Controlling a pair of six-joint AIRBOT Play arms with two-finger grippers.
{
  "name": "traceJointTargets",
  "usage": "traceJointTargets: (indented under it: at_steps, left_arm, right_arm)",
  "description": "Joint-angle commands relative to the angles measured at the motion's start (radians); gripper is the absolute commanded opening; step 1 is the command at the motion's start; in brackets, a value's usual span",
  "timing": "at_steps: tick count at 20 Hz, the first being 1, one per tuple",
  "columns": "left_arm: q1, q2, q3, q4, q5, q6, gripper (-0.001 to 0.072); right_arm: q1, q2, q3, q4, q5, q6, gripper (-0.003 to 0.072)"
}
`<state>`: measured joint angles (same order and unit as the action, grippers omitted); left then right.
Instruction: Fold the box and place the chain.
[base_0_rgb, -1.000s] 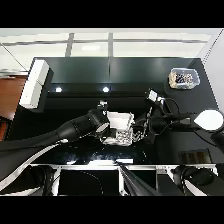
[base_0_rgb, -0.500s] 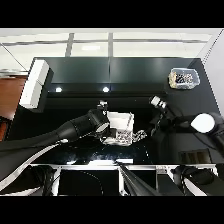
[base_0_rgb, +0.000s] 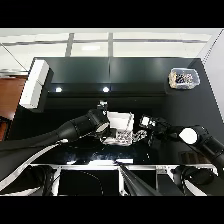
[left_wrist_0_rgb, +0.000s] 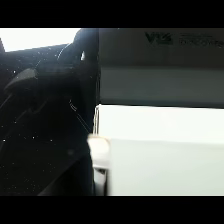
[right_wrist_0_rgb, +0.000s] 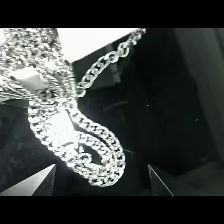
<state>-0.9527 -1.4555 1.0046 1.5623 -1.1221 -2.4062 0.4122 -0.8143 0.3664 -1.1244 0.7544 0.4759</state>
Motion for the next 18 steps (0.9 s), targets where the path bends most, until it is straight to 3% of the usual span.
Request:
traceJointTargets:
  at_steps: [1,7,12,18]
  left_arm:
    - [0.0,0.0,0.0,0.001,-0.005,0.0,0.0033]
    - [0.0,0.0,0.0,0.001,-0.005,0.0,0.0033]
    - [0.0,0.0,0.0,0.001,-0.005,0.0,0.0033]
    - [0.0,0.0,0.0,0.001,-0.005,0.0,0.0033]
  right_arm:
    - [0.008,-0.003,-0.008,0.02,-0.049,-0.032,0.0705]
    - [0.008,-0.022,-0.007,0.033,-0.025,-0.07,0.0704]
    - [0.008,-0.087,-0.007,0.104,-0.027,-0.248,0.0703]
    - [0.008,-0.114,-0.007,0.148,-0.076,-0.323,0.0703]
